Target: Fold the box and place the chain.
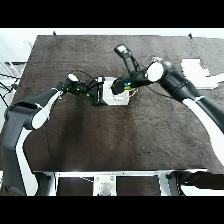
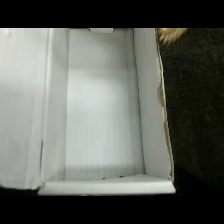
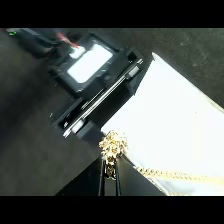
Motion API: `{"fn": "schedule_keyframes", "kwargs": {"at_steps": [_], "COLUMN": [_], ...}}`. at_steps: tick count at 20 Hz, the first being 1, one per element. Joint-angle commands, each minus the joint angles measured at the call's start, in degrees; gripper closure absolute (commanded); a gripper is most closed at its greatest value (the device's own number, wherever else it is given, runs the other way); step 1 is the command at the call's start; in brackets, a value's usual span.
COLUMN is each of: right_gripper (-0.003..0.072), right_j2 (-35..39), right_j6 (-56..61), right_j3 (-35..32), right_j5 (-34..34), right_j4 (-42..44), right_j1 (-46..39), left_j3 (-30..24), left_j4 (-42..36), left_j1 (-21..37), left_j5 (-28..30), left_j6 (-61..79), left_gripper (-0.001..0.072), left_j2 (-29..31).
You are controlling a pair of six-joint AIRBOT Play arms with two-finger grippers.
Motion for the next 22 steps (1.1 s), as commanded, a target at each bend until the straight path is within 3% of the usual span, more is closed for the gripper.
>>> {"fn": "schedule_keyframes", "kwargs": {"at_steps": [1, 3, 5, 6, 8, 9, 10, 12, 15, 16, 22], "right_gripper": [0.0677, 0.0664, 0.0388, 0.0449, 0.0674, 0.0674, 0.0672, 0.0451, 0.0430, 0.0386, 0.0382], "right_j2": [-5.0, -7.8, -8.0, -7.8, -7.0, -6.6, -6.4, -5.3, -3.4, -3.0, -2.9], "right_j6": [-0.4, -0.4, -2.9, -3.6, -3.6, -3.7, -3.8, -4.2, -12.8, -16.5, -42.2], "right_j3": [-4.2, -4.2, -4.1, -4.0, -3.8, -3.7, -3.4, -3.3, -3.5, -3.8, -4.8], "right_j5": [-10.4, -10.4, -11.0, -12.3, -16.0, -16.5, -16.2, -12.8, -2.2, 0.2, 5.3], "right_j4": [5.2, 5.1, 4.2, 4.2, 4.2, 4.1, 4.2, 4.1, 3.8, 3.8, 6.0], "right_j1": [0.8, 1.1, 0.6, -0.1, -1.7, -2.3, -3.1, -4.9, -8.4, -10.2, -22.7], "left_j3": [0.0, 0.0, 0.0, 0.0, 0.0, 0.0, 0.0, 0.0, 0.0, 0.0, 0.0], "left_j4": [0.0, 0.0, 0.0, 0.0, 0.0, 0.0, 0.0, 0.0, 0.0, 0.0, 0.0], "left_j1": [0.0, 0.0, 0.0, 0.0, 0.0, 0.0, 0.0, 0.0, 0.0, 0.0, 0.0], "left_j5": [0.0, 0.0, 0.0, 0.0, 0.0, 0.0, 0.0, 0.0, 0.0, 0.0, 0.0], "left_j6": [0.0, 0.0, 0.0, 0.0, 0.0, 0.0, 0.0, 0.0, 0.0, 0.0, 0.0], "left_gripper": [0.0176, 0.0176, 0.0177, 0.0177, 0.0177, 0.0176, 0.0176, 0.0176, 0.0176, 0.0176, 0.0176], "left_j2": [0.0, 0.0, 0.0, 0.0, 0.0, 0.0, 0.0, 0.0, 0.0, 0.0, 0.0]}}
